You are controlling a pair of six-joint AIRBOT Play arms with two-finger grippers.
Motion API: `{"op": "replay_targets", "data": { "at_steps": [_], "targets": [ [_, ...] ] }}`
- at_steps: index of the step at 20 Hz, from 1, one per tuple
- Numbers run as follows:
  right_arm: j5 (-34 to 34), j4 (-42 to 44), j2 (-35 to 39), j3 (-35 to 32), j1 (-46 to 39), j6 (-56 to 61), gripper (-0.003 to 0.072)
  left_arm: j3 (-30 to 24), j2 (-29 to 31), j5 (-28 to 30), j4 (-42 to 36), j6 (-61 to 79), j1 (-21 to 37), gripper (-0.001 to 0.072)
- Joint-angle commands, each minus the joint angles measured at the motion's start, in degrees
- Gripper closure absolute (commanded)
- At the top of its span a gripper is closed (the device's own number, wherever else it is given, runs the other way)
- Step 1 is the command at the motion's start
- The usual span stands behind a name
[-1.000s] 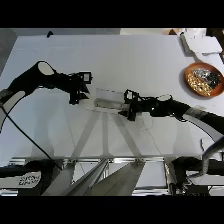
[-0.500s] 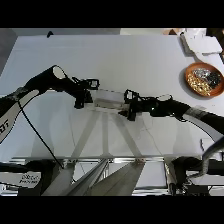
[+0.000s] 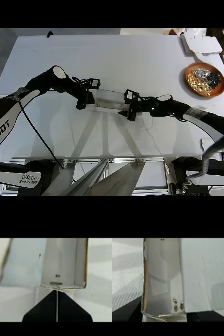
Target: Fold the box and place the chain.
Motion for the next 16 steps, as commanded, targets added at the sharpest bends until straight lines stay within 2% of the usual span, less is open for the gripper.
{"op": "replay_targets", "data": {
  "at_steps": [1,5,6,10,11,15,16],
  "targets": [
    [0.1,0.0,0.0,0.0,0.0,0.0,0.0238,0.1,0.0,-0.1,-4.6,1.2,-0.3,0.0702],
    [0.1,0.0,0.0,0.0,0.0,0.0,0.0238,0.0,-0.1,0.0,-4.5,1.2,-1.0,0.0695],
    [0.1,0.0,0.0,0.0,0.0,0.0,0.0238,0.0,-0.1,0.0,-4.5,1.1,-1.0,0.0655],
    [0.1,0.0,0.0,0.0,0.0,0.0,0.0238,0.0,-0.1,0.0,-4.5,1.0,-1.4,0.0353],
    [0.1,0.0,0.0,0.0,0.0,0.0,0.0238,0.0,-0.1,0.0,-4.5,1.0,-1.4,0.0333],
    [0.1,0.0,0.0,0.0,0.0,0.0,0.0238,0.0,-0.1,-1.4,-4.2,1.0,-1.4,0.0339],
    [0.1,0.0,0.0,0.0,0.0,0.0,0.0238,0.0,0.0,-2.2,-4.1,1.0,-1.4,0.0402]
  ]
}}
